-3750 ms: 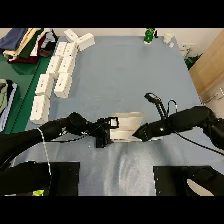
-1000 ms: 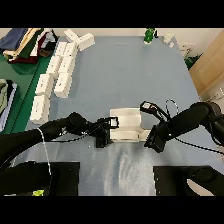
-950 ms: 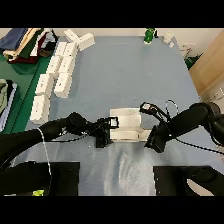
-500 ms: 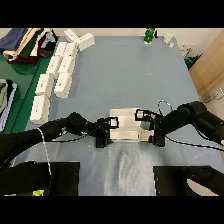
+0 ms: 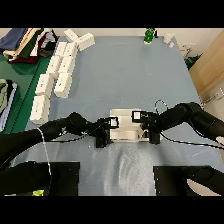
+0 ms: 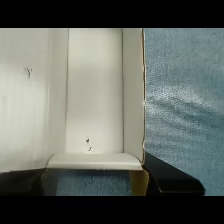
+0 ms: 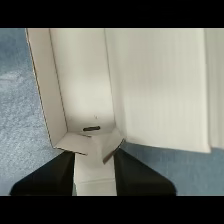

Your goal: Fold the box.

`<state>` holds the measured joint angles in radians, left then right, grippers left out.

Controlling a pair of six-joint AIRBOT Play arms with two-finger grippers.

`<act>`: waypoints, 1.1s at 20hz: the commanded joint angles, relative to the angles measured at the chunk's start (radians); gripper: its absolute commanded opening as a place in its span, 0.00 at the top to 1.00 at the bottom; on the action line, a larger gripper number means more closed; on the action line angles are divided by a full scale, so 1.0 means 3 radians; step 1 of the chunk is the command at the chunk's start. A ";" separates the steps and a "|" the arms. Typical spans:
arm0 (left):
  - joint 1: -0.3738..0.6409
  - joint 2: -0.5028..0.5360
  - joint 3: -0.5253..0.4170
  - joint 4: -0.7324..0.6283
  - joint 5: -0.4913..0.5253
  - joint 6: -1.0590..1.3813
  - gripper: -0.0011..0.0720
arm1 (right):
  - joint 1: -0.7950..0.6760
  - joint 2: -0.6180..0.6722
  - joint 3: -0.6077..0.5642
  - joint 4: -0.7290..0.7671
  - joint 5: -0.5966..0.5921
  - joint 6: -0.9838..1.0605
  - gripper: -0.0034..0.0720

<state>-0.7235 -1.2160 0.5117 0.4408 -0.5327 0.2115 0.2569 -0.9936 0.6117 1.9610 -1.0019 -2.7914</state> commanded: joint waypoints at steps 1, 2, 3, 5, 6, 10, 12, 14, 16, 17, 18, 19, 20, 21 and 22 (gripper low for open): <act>0.0000 0.0001 0.0001 0.0000 0.0000 0.0001 0.34 | 0.0003 -0.0015 -0.0001 0.0240 0.0025 -0.0125 0.57; 0.0001 0.0001 0.0001 0.0000 0.0001 0.0000 0.34 | 0.0004 -0.0017 -0.0001 0.0271 0.0037 -0.0125 0.59; 0.0001 0.0001 0.0001 0.0000 0.0001 0.0000 0.34 | 0.0004 -0.0017 -0.0001 0.0289 0.0041 -0.0125 0.61; 0.0001 0.0001 0.0001 0.0000 0.0001 0.0001 0.34 | 0.0004 -0.0017 -0.0001 0.0337 0.0050 -0.0123 0.69; 0.0000 0.0001 0.0001 0.0000 0.0000 0.0001 0.34 | 0.0004 -0.0017 -0.0001 0.0351 0.0050 -0.0123 0.71; 0.0000 0.0001 0.0001 0.0000 0.0001 0.0000 0.34 | 0.0004 -0.0039 -0.0001 0.0418 0.0069 -0.0123 0.76; 0.0001 0.0001 0.0001 0.0000 0.0000 0.0000 0.34 | 0.0011 -0.0100 -0.0001 0.0464 0.0072 -0.0123 0.76; 0.0001 0.0001 0.0001 0.0000 0.0001 0.0001 0.34 | 0.0060 -0.0126 -0.0001 0.0454 0.0074 -0.0123 0.68; 0.0001 0.0001 0.0001 0.0000 0.0001 0.0001 0.34 | 0.0084 -0.0126 -0.0001 0.0446 0.0081 -0.0123 0.19; 0.0001 0.0001 0.0001 0.0000 0.0000 0.0000 0.34 | 0.0084 -0.0126 -0.0001 0.0443 0.0081 -0.0122 0.15; 0.0000 0.0001 0.0001 0.0000 0.0000 0.0001 0.34 | 0.0083 -0.0126 -0.0001 0.0431 0.0081 -0.0121 0.08; 0.0001 0.0001 0.0001 0.0000 0.0001 0.0000 0.34 | 0.0083 -0.0126 -0.0001 0.0412 0.0081 -0.0121 0.07; 0.0001 0.0001 0.0001 0.0000 0.0001 0.0001 0.34 | 0.0083 -0.0126 -0.0001 0.0407 0.0081 -0.0120 0.07; 0.0001 0.0001 0.0001 0.0000 0.0000 0.0001 0.34 | 0.0083 -0.0126 -0.0001 0.0404 0.0080 -0.0121 0.07; 0.0001 0.0001 0.0001 0.0000 0.0000 0.0000 0.34 | 0.0083 -0.0126 -0.0001 0.0406 0.0078 -0.0120 0.07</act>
<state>-0.7235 -1.2160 0.5121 0.4408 -0.5327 0.2115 0.2802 -1.0306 0.6121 2.0872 -0.9764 -2.8288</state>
